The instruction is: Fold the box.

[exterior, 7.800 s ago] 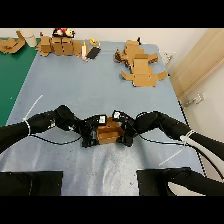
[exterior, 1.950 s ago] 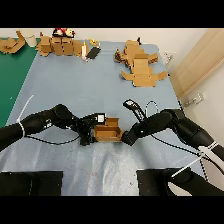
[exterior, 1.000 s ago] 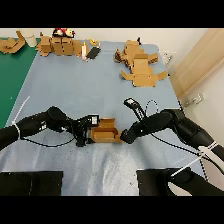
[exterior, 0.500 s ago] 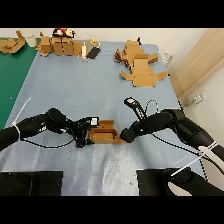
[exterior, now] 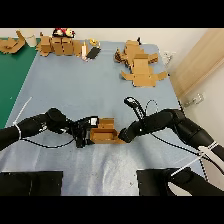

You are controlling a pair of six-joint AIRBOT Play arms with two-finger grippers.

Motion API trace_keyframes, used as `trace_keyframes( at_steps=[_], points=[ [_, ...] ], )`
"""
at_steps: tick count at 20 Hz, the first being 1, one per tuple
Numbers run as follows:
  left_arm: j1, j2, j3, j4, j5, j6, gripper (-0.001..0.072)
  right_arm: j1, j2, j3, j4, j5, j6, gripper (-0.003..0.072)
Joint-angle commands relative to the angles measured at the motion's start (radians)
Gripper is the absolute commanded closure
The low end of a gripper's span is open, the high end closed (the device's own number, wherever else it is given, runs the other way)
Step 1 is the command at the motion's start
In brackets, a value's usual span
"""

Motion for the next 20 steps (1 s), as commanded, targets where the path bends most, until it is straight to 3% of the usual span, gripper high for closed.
trace_keyframes(
  at_steps=[1,2,7,11,16,20],
  points=[
    [-0.001,-0.003,0.001,0.005,-0.002,-0.002,0.0310,0.001,0.001,0.001,0.089,0.013,0.046,0.0237],
    [-0.001,-0.003,0.001,0.005,-0.002,-0.002,0.0310,0.002,0.001,0.001,0.141,0.019,0.097,0.0693],
    [-0.001,-0.003,0.001,0.005,-0.002,-0.001,0.0311,0.003,-0.008,0.001,0.316,0.179,0.111,0.0686],
    [-0.001,-0.003,0.001,0.005,-0.003,-0.001,0.0310,0.003,-0.125,0.051,0.335,0.257,0.084,0.0686],
    [-0.001,-0.003,0.001,0.005,-0.002,0.006,0.0310,0.003,-0.360,0.139,0.329,0.270,0.039,0.0686],
    [-0.001,-0.003,0.001,0.005,-0.002,0.005,0.0310,0.003,-0.431,0.136,0.291,0.251,0.020,0.0686]
  ],
)
